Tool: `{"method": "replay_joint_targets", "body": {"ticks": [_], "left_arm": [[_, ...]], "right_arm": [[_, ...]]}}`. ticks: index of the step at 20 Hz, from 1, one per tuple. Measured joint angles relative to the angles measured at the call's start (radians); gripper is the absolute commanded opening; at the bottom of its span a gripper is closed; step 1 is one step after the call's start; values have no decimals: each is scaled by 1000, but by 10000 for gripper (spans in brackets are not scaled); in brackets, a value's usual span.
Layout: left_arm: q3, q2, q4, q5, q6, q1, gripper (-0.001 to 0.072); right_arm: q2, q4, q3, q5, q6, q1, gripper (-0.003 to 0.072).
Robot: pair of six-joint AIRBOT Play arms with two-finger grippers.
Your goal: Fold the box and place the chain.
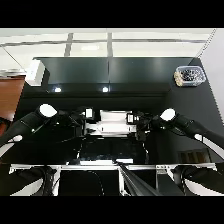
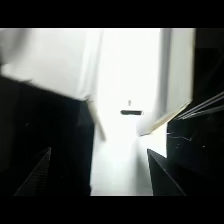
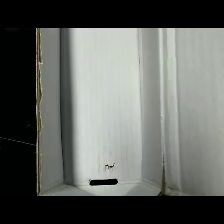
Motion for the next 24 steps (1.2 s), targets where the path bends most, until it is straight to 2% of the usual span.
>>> {"method": "replay_joint_targets", "body": {"ticks": [2,5,6,17,19,20,21,22,23,24], "left_arm": [[0,-13,1,-2,8,-30,515],[0,-28,-37,-6,13,-55,297],[0,-31,-51,-1,13,-59,265],[0,-80,-185,11,12,-118,266],[0,-88,-197,18,1,-124,35],[0,-91,-200,17,-2,-127,92],[0,-92,-201,17,-3,-128,334],[0,-94,-204,19,-6,-129,411],[0,-94,-207,11,-10,-130,237],[0,-94,-208,18,-13,-130,163]], "right_arm": [[0,0,0,0,0,0,311],[0,0,0,0,0,0,310],[0,0,0,0,0,0,311],[0,-1,0,1,-2,0,311],[0,-1,0,1,-2,0,311],[0,0,0,0,0,0,311],[0,0,0,0,0,0,311],[0,0,0,0,2,0,311],[0,1,0,-1,1,0,311],[0,1,0,-1,2,0,311]]}}
